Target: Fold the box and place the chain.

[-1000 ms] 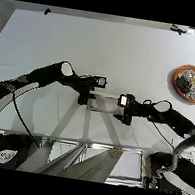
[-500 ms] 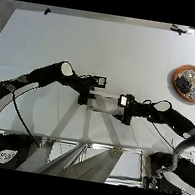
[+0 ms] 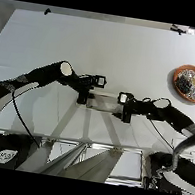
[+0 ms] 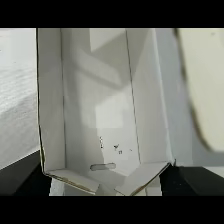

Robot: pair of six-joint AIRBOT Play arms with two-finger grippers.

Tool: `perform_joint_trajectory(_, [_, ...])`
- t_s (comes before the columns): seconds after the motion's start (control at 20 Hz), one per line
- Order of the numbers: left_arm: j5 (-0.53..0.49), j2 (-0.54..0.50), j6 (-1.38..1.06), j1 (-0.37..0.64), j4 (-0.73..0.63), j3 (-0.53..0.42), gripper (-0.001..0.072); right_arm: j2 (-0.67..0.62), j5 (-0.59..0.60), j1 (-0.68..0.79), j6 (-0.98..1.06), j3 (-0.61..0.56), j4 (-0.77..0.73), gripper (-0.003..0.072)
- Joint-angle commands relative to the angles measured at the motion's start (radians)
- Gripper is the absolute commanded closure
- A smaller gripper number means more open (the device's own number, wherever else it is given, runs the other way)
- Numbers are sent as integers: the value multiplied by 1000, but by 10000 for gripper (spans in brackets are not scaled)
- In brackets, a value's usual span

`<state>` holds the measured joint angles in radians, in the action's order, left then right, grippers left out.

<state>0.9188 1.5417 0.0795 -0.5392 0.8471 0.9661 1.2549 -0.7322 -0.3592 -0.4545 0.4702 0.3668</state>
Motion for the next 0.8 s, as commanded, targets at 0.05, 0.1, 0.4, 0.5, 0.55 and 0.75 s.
perform_joint_trajectory(0.05, [-2,1,-1,-1,-1,1,698,65,-49,-1,2,38,11,38])
perform_joint_trajectory(0.1, [-2,1,-1,-1,-1,1,698,65,-49,-1,12,38,36,38])
perform_joint_trajectory(0.4, [-2,1,-1,-1,-1,1,698,65,-48,-1,36,38,70,162])
perform_joint_trajectory(0.5, [-2,1,-1,-1,-1,1,698,65,-43,-1,36,38,70,272])
perform_joint_trajectory(0.55, [-2,1,-1,-1,-1,1,698,65,-41,-1,36,38,70,279])
perform_joint_trajectory(0.75, [-2,1,-1,-1,-1,1,698,65,-36,-1,35,38,83,341])
